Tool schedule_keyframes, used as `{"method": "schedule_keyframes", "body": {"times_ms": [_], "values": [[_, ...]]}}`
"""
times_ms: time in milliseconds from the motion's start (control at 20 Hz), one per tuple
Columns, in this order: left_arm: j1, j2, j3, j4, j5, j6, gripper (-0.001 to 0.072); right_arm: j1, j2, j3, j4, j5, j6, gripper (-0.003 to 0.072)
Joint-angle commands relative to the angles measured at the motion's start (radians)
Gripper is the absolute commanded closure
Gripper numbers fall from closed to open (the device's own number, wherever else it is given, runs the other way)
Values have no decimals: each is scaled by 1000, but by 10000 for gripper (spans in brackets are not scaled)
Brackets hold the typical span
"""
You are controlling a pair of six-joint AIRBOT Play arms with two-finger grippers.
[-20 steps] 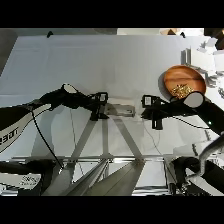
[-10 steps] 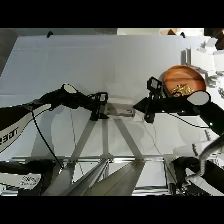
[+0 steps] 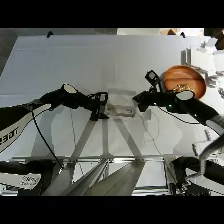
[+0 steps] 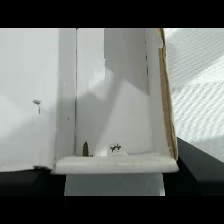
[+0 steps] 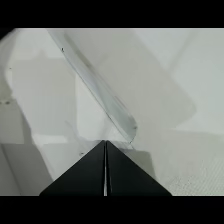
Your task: Fold the box and place the chain.
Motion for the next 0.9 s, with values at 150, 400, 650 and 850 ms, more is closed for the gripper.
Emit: {"method": "schedule_keyframes", "body": {"times_ms": [150,400,650,850], "values": [[0,0,0,0,1,1,317,0,13,11,-45,98,-10,680],[0,0,0,0,1,1,317,-64,212,12,-350,243,95,677],[0,0,0,0,1,1,317,-122,279,6,-568,388,-21,677],[0,0,0,0,1,1,317,-75,193,4,-549,340,-135,677]]}}
